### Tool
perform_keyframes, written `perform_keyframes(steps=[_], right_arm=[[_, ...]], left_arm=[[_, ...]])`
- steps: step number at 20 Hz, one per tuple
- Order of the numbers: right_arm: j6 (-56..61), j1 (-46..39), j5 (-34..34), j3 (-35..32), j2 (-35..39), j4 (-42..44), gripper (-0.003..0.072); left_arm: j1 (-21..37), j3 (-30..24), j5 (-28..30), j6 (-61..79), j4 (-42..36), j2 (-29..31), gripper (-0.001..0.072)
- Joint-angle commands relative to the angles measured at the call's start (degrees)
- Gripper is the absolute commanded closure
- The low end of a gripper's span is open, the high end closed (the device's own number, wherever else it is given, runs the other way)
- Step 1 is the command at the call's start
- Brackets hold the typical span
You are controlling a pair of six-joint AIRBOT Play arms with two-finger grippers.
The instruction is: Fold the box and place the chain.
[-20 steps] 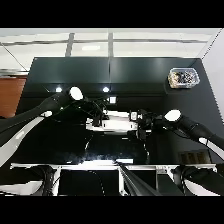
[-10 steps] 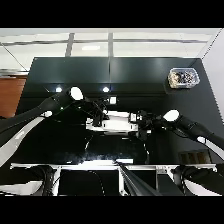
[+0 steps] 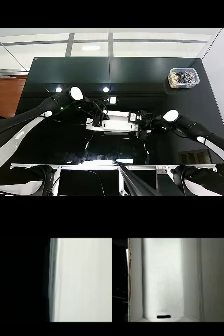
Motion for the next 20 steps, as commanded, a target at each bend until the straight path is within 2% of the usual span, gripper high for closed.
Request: perform_keyframes(steps=[1,3,4,8,10,11,12,17,19,20], right_arm=[[0.6,0.0,-0.7,0.0,0.0,-0.2,0.0059],[0.6,0.0,-0.7,0.0,0.0,-0.2,0.0081],[0.6,0.0,-0.7,0.0,0.0,-0.3,0.0203],[0.6,0.0,-0.7,0.0,0.0,-0.3,0.0206],[0.6,0.0,-0.6,0.0,0.0,-0.3,0.0441],[0.6,0.0,-0.6,0.0,0.0,-0.3,0.0454],[0.5,0.0,-0.5,0.0,0.0,-0.4,0.0454],[-0.4,0.0,1.2,0.0,0.0,-1.6,0.0454],[-1.0,0.3,2.4,0.0,0.0,-2.3,0.0454],[-1.1,0.3,2.4,0.0,0.0,-2.3,0.0453]], left_arm=[[0.0,0.0,-0.1,0.0,0.0,0.0,0.0683],[0.0,0.0,-0.2,0.0,0.0,0.0,0.0683],[0.0,0.0,-0.2,0.0,0.0,0.0,0.0683],[0.1,0.0,-0.3,-0.6,0.1,0.0,0.0664],[0.0,0.0,-1.2,-0.7,1.0,0.6,0.0465],[0.1,0.0,-1.8,-1.4,1.7,1.1,0.0413],[0.1,0.0,-2.2,-3.6,3.4,2.0,0.0397],[0.1,0.0,-10.3,-19.5,19.1,8.4,0.0397],[0.1,-0.1,-12.7,-25.3,23.1,11.3,0.04],[0.1,-0.2,-13.5,-26.5,23.3,12.6,0.0443]])
